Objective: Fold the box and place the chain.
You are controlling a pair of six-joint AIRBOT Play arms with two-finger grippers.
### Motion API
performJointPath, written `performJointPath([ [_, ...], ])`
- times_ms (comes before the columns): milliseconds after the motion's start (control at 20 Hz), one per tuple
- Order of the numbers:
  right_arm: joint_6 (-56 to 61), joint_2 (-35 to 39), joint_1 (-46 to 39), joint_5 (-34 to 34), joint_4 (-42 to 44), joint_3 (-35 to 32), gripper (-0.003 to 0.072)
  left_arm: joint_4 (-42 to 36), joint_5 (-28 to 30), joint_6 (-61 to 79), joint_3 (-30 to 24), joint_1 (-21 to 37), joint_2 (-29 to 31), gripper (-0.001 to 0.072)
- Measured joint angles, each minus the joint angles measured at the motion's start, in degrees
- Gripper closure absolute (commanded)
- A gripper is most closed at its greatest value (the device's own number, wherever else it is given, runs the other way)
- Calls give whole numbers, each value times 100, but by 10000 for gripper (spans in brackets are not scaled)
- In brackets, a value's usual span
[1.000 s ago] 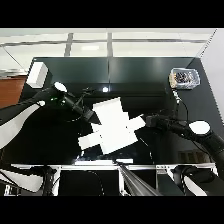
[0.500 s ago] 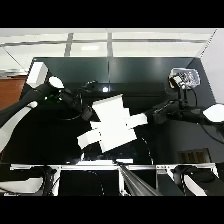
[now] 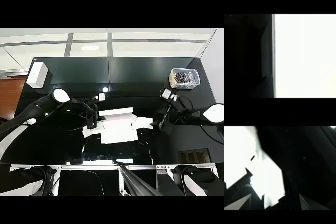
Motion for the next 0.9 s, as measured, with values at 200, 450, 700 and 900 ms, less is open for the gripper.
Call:
performJointPath([
  [200,-678,-7,481,-118,4,-313,13,48,295,393,-37,-177,-162,685],
  [450,-1167,-216,1384,-629,4,-675,13,81,415,549,-50,-236,-214,685],
  [700,-1587,-682,2221,-1211,7,-857,13,85,435,579,-48,-247,-225,685],
  [900,-1860,-931,2573,-1508,13,-894,13,83,433,590,-50,-247,-225,685],
])
